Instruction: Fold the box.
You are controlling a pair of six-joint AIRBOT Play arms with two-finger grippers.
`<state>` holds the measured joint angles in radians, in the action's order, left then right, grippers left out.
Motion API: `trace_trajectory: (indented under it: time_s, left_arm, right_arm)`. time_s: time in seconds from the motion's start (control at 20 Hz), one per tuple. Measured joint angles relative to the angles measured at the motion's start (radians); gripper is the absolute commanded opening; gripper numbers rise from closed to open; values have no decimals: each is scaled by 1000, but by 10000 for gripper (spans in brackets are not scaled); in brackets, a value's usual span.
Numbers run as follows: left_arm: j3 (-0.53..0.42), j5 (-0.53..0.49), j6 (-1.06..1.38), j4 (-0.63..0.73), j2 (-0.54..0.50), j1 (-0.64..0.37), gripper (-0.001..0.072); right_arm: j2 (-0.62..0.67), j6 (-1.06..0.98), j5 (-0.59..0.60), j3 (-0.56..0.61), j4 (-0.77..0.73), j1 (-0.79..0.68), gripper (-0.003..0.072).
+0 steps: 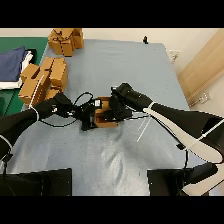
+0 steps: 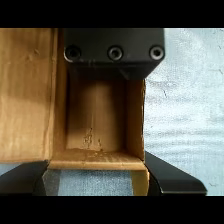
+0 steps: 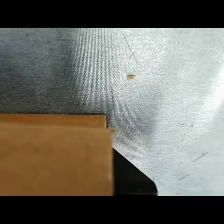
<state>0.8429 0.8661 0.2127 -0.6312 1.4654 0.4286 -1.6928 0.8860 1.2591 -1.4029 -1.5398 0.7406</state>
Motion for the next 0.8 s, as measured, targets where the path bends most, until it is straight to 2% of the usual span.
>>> trace_trajectory:
  time_s: [0.15,0.2,0.25,0.4,0.45,0.8]
  left_arm:
    - [0,0,-3,0,0,0,282]
    - [0,0,-2,0,0,0,282]
    - [0,0,0,0,0,0,282]
    - [0,0,-2,0,0,0,282]
    - [0,0,-3,0,0,0,282]
    - [0,0,-4,0,0,0,282]
  right_arm:
    - [-2,0,10,-5,3,2,30]
    - [-3,3,10,-6,3,2,238]
    - [-3,8,10,-6,2,3,335]
    - [8,11,6,-8,1,3,341]
    - [15,17,3,-8,1,1,377]
    - [133,85,-12,-8,-13,-39,364]
